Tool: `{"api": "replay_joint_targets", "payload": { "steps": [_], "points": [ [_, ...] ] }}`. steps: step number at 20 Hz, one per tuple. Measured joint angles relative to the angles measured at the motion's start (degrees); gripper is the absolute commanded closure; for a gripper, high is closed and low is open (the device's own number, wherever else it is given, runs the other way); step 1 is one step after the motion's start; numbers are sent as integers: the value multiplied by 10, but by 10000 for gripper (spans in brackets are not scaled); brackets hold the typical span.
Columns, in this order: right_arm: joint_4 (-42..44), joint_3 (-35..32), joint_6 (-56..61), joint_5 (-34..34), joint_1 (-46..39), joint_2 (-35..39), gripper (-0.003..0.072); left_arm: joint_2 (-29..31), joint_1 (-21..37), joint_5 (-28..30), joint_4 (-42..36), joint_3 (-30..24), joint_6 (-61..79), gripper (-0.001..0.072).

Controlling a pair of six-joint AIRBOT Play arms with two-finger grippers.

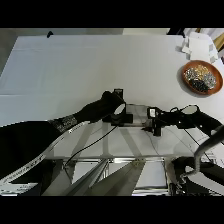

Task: Fold the box and place the chain.

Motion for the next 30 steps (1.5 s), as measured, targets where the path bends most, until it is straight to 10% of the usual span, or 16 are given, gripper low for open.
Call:
{"api": "replay_joint_targets", "payload": {
  "steps": [30],
  "points": [
    [0, 0, 2, 1, 0, 0, 392, 81, 6, -34, 6, 0, 46, 477]
  ]
}}
